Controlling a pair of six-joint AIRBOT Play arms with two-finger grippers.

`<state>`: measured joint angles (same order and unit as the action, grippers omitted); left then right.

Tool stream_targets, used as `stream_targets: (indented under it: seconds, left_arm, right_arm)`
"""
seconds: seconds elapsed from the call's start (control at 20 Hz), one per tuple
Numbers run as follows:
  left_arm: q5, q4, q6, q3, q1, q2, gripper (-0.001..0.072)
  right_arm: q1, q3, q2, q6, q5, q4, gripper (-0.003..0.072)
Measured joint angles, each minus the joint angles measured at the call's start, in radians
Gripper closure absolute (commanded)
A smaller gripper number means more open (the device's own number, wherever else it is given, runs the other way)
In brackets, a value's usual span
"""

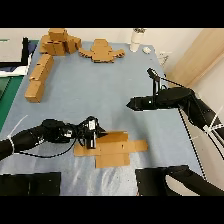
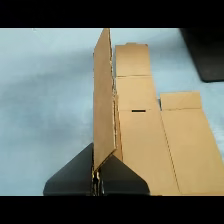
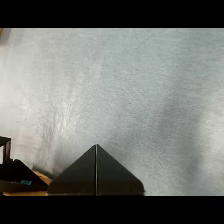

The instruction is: Fold the box.

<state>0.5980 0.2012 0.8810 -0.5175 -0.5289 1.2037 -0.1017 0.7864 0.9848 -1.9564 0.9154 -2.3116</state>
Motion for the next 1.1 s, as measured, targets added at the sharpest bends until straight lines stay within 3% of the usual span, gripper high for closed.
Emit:
stream_targets:
  seconds: [0.4,1.1]
  left_arm:
    - [-0.056,0.017,0.067,-0.062,0.023,0.011,0.0694]
    - [-0.012,0.039,0.073,0.024,-0.007,0.035,0.0694]
  right_arm:
    - [0.000,0.000,0.000,-0.001,-0.017,0.000,0.0683]
    - [0.000,0.000,0.000,-0.001,-0.022,-0.004,0.0683]
